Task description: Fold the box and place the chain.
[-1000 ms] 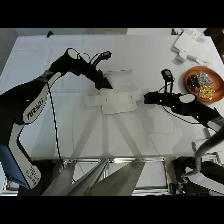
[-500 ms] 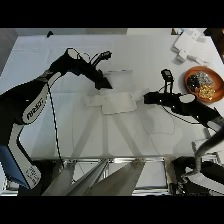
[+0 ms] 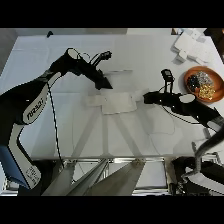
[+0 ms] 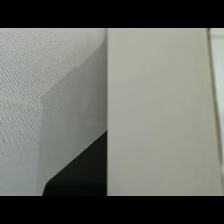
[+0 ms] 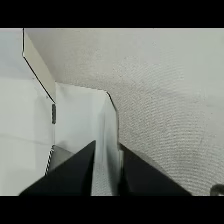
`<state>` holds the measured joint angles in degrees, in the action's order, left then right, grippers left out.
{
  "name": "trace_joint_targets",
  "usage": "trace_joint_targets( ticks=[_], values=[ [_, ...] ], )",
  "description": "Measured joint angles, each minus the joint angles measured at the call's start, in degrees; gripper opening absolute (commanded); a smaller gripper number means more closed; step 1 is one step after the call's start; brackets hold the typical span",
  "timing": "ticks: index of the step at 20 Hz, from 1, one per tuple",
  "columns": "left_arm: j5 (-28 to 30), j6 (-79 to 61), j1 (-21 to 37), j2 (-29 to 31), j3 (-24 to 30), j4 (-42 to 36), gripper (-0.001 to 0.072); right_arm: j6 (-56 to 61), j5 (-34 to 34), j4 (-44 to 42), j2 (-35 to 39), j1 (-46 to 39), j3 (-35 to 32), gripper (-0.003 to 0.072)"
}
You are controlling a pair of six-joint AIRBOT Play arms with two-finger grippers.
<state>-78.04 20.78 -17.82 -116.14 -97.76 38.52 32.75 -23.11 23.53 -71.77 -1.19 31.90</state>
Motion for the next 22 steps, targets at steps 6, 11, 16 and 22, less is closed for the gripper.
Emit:
trace_joint_targets(
  ticks=[6,11,16,22],
  values=[
    [-1.4,2.5,0.1,1.4,0.0,0.5,0.0005,4.6,-3.0,-0.8,4.1,-0.1,0.5,0.0293],
    [-5.3,6.6,0.8,8.2,0.0,6.1,0.0,7.8,-10.2,-1.1,15.9,-3.8,0.9,0.0291],
    [-10.3,8.7,1.8,17.7,0.2,7.4,-0.0001,9.4,-14.9,-0.3,30.2,-12.1,0.9,0.029],
    [-10.8,6.7,2.0,27.1,12.8,3.1,-0.0001,15.6,-18.1,9.0,38.4,-19.9,0.9,0.029]
  ],
)
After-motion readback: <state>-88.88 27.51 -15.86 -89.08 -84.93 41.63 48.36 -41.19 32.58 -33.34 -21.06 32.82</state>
